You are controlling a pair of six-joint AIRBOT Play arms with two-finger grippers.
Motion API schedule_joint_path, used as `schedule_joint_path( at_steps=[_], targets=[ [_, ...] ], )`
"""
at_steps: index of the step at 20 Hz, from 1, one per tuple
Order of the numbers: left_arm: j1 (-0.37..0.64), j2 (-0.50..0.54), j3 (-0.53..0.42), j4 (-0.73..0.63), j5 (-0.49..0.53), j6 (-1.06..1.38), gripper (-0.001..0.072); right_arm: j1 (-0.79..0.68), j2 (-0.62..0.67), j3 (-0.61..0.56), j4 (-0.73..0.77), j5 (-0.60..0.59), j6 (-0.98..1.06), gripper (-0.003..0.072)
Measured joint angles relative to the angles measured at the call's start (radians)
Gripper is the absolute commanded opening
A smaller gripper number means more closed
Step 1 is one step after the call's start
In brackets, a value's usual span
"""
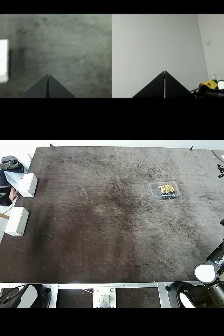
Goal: Fold the box and place the chain.
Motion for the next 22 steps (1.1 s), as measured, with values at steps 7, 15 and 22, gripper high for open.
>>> schedule_joint_path(
  at_steps=[7,15,22],
  targets=[
    [-0.373,0.175,-0.073,-0.041,0.414,-0.018,0.0006,0.0,0.0,0.0,0.0,0.0,0.0,0.0014],
    [-0.546,0.605,-0.365,-0.044,0.53,-0.003,0.0007,0.0,0.0,0.0,0.0,0.0,0.0,0.0014],
    [-0.559,0.795,-0.525,-0.041,0.583,-0.003,0.0012,0.0,0.0,0.0,0.0,0.0,0.0,0.0014]
  ],
)
